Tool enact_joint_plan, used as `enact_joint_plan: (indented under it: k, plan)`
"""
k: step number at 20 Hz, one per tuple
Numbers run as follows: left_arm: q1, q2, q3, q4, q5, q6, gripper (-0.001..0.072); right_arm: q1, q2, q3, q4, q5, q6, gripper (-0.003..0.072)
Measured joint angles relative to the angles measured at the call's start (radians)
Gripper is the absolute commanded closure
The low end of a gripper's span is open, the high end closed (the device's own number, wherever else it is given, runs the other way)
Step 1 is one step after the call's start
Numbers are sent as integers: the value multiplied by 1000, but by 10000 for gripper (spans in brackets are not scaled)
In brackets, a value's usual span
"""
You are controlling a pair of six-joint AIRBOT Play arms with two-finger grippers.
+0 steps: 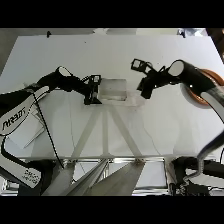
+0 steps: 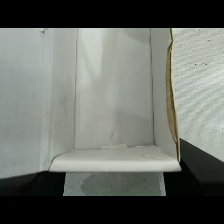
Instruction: Fold the box and place the chain.
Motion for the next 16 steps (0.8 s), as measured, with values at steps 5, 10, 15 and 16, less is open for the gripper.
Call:
enact_joint_plan:
  k: [5,10,15,16]
  plan:
    - [0,0,0,0,-1,0,386,-106,19,-14,-70,120,293,677]
    - [0,0,0,0,-1,0,386,-143,-102,-32,-29,163,416,676]
    - [0,0,0,0,-1,0,386,-133,-230,-35,117,158,426,676]
    - [0,0,0,0,-2,0,386,-127,-246,-35,144,158,414,676]
